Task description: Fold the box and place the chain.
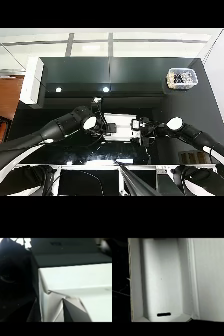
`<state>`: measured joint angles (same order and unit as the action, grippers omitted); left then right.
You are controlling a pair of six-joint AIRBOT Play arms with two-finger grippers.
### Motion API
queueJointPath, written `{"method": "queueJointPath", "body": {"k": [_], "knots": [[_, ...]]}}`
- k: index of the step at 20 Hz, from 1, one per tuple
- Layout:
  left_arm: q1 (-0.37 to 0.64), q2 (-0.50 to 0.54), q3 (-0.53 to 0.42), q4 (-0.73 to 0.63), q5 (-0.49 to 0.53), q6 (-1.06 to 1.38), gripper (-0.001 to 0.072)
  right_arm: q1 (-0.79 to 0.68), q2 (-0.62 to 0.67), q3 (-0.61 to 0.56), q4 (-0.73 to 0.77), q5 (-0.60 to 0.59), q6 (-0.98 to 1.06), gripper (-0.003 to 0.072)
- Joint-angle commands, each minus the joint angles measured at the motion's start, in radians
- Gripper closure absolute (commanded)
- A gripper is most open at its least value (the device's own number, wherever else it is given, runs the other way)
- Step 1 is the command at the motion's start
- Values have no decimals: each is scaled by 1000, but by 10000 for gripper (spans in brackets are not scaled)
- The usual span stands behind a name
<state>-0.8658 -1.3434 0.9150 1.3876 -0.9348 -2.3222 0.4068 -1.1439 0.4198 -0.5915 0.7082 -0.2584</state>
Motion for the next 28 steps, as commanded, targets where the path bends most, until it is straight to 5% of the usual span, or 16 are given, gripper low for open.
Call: {"method": "queueJointPath", "body": {"k": [1,10,12,23,28], "knots": [[-14,-34,18,25,-20,-69,323,0,0,0,0,0,0,324],[-21,-76,67,79,-95,-121,326,0,0,0,0,0,1,324],[-21,-76,67,79,-90,-120,439,0,0,0,0,0,0,325],[-29,-88,69,94,-89,-121,439,0,0,0,0,0,0,325],[-32,-130,143,108,-119,-116,439,0,0,0,0,0,1,324]]}}
